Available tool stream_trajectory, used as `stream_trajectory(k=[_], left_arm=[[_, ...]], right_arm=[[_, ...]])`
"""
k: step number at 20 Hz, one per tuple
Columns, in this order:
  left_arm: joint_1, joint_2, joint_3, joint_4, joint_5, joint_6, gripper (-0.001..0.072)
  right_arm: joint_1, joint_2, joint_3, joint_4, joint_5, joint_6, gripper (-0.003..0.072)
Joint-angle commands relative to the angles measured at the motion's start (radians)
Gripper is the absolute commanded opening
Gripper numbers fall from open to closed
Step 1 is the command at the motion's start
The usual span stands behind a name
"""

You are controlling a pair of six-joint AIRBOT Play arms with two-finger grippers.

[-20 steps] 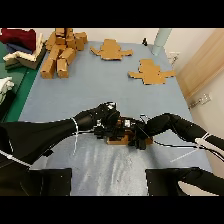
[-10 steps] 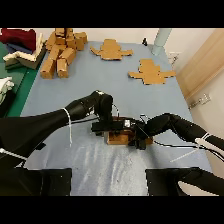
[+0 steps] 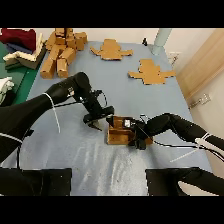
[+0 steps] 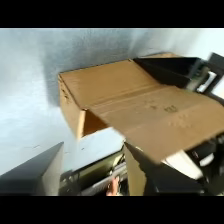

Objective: Fold the box.

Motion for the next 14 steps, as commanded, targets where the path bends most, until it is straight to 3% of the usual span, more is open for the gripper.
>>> stream_trajectory(k=[1,2,5,7,10,14], left_arm=[[0.151,-0.002,0.001,-0.024,-0.091,0.223,0.0297],[0.201,-0.003,0.001,0.006,-0.087,0.3,0.0034],[0.304,-0.006,0.0,0.018,-0.091,0.743,0.0013],[0.308,0.021,-0.021,0.008,-0.104,0.982,0.0009],[0.287,0.156,-0.161,-0.023,-0.071,1.147,0.0008],[0.255,0.432,-0.413,-0.032,0.225,1.33,0.0014]], right_arm=[[0.001,0.0,0.0,0.0,0.0,0.0,0.0456],[0.001,0.0,0.0,0.0,0.0,0.0,0.0456],[0.0,0.0,0.0,0.0,0.0,0.0,0.0456],[0.001,0.0,0.0,0.0,0.0,0.0,0.0456],[0.001,0.0,0.0,0.0,0.0,0.0,0.0456],[0.001,0.0,0.0,0.001,0.0,0.0,0.0456]])
